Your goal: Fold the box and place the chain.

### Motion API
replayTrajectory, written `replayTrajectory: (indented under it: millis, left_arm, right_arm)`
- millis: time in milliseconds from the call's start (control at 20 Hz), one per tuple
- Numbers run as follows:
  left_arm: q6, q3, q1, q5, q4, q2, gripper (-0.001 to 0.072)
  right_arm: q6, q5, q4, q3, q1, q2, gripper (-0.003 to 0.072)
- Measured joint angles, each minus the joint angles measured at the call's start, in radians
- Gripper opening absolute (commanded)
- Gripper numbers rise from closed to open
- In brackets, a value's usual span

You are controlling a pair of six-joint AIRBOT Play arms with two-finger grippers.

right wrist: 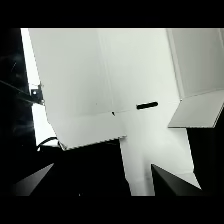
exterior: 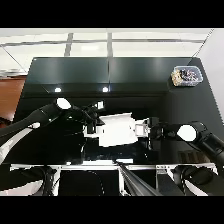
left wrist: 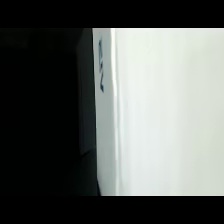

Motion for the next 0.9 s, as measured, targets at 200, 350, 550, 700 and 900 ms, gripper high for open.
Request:
replayTrajectory:
  millis: [200, 350, 550, 700, 900]
  left_arm:
    - [0.004, 0.014, -0.007, 0.0, 0.042, -0.003, 0.0026]
    - [0.006, 0.018, -0.01, 0.001, 0.054, -0.004, 0.0026]
    - [0.006, 0.019, -0.01, 0.0, 0.06, -0.004, 0.0026]
    - [0.006, 0.02, -0.01, 0.0, 0.061, -0.004, 0.0026]
    - [0.005, 0.02, -0.01, 0.0, 0.063, -0.004, 0.0026]
  right_arm:
    - [-0.049, 0.011, 0.032, 0.0, 0.013, -0.042, 0.0709]
    - [-0.085, -0.003, 0.069, 0.0, 0.053, -0.082, 0.0709]
    - [-0.105, -0.09, 0.105, 0.0, 0.109, -0.133, 0.0709]
    - [-0.109, -0.165, 0.153, 0.0, 0.133, -0.169, 0.0709]
    - [-0.113, -0.166, 0.195, 0.028, 0.111, -0.186, 0.0709]
